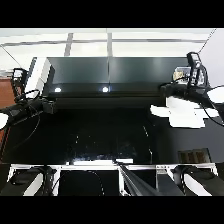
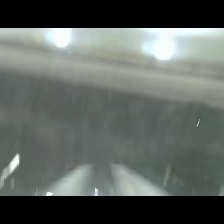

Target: Fold the box and place the chain.

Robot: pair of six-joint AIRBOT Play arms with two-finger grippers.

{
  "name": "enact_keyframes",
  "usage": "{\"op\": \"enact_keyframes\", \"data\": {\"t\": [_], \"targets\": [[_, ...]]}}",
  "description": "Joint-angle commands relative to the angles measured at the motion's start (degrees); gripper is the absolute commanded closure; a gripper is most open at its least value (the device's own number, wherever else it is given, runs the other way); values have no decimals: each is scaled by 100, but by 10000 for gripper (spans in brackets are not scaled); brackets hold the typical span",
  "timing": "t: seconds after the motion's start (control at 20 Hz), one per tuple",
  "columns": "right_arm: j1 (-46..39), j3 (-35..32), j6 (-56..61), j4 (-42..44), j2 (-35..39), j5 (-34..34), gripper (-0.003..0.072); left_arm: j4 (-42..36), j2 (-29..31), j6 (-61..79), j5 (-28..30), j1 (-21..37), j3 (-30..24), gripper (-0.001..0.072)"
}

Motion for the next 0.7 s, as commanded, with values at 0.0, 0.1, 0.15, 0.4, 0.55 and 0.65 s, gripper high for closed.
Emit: {"op": "enact_keyframes", "data": {"t": [0.0, 0.1, 0.15, 0.4, 0.55, 0.65], "targets": [[-17, 0, 0, -28, -55, -1040, -27, -2, 2, 2, 31, -9, -2, 682], [-326, 15, 664, -861, -234, -1495, -26, -20, 2, 2, 201, -9, 0, 683], [-741, 114, 1283, -1416, -407, -1622, -26, -20, 2, 0, 216, -9, -2, 682], [-3779, 1335, 2516, -1976, -1622, -271, -25, -17, -149, -28, 326, -9, -2, 19], [-5257, 2009, 2227, -1965, -2280, 1200, -25, -24, -435, -195, 323, -11, 0, 3], [-5910, 2302, 1403, -1635, -2656, 1991, -25, -63, -566, -195, 330, -11, 0, 3]]}}
